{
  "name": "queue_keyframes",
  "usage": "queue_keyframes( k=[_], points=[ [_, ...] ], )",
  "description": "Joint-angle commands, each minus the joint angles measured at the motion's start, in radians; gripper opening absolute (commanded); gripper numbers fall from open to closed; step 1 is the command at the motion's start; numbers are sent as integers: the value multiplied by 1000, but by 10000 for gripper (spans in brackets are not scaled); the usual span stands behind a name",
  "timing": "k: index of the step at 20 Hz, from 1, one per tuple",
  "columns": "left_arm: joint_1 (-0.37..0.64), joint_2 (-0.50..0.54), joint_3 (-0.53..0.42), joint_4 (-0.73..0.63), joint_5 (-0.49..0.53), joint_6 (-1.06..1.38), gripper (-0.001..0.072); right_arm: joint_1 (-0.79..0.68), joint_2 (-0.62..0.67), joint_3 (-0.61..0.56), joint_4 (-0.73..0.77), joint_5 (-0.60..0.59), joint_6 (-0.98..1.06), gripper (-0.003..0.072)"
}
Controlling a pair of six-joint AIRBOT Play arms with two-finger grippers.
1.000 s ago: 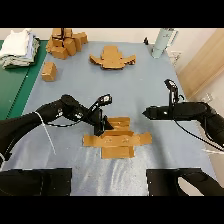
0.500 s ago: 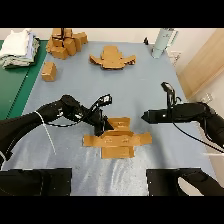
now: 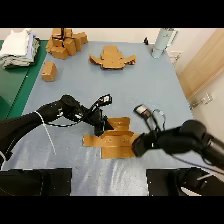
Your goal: Fold the box.
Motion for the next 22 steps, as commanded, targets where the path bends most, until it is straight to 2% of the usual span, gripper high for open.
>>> queue_keyframes(
  k=[1, 3, 8, 12, 22],
  points=[
    [0, -1, 0, 0, 1, 1, 12, 296, -2, -59, -279, 18, 68, 452],
    [0, -1, 0, 0, 1, 1, 12, 369, -43, -81, -391, 46, 68, 522],
    [0, -1, 0, 0, 1, 1, 12, 387, -155, -85, -481, 109, 49, 521],
    [0, -1, 0, 0, 1, 1, 12, 387, -170, -85, -426, 116, 9, 522],
    [0, -1, 0, 0, 1, 1, 12, 387, -203, -85, -419, 151, -30, 522]
  ],
)
